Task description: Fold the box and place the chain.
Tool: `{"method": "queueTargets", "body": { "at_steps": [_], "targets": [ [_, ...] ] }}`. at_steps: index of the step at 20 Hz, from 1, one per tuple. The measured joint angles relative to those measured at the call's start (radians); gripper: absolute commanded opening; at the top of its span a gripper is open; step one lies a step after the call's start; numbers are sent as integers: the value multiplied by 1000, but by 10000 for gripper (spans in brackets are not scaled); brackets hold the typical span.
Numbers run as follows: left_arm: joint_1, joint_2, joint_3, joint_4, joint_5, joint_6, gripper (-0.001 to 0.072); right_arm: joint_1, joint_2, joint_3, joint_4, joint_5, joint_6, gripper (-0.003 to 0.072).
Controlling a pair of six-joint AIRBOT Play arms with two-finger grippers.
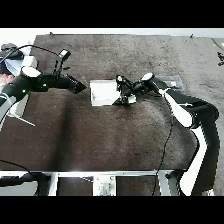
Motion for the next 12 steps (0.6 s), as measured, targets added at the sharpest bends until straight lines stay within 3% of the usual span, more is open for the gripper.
{"method": "queueTargets", "body": {
  "at_steps": [4, 12],
  "targets": [
    [27, -48, 8, -51, -18, 75, 494, 0, 0, 0, 0, 0, 0, 302],
    [142, -311, 178, -196, -278, 454, 497, 0, 0, 0, 0, 0, 0, 302]
  ]
}}
